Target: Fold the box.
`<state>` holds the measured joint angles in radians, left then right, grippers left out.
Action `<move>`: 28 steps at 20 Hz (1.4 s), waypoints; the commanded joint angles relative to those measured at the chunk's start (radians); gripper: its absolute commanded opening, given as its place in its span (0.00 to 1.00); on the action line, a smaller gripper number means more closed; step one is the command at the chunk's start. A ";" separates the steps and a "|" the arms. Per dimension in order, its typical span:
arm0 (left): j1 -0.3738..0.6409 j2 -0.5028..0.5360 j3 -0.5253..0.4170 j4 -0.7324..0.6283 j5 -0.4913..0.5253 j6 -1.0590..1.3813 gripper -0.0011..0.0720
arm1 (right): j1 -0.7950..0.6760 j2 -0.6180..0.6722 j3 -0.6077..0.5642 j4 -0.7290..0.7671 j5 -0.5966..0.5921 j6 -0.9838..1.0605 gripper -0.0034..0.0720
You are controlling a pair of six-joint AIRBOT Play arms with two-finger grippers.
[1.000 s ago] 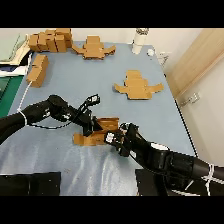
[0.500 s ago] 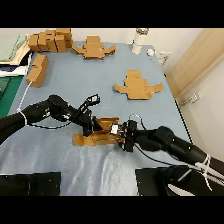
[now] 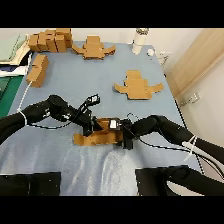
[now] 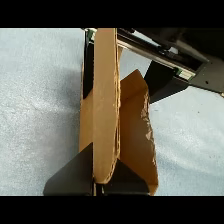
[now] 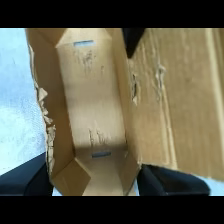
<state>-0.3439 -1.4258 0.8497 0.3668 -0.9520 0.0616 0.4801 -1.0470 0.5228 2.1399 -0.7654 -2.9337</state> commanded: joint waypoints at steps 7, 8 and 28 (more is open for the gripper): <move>0.001 0.000 0.000 0.000 0.001 0.000 0.03 | -0.007 -0.024 0.011 0.029 0.038 -0.032 0.99; 0.001 0.000 0.000 0.000 0.001 0.000 0.03 | -0.007 -0.024 0.011 0.029 0.030 -0.032 0.99; 0.001 0.000 0.000 0.000 0.001 0.000 0.03 | -0.007 -0.051 0.008 0.002 0.016 -0.032 0.80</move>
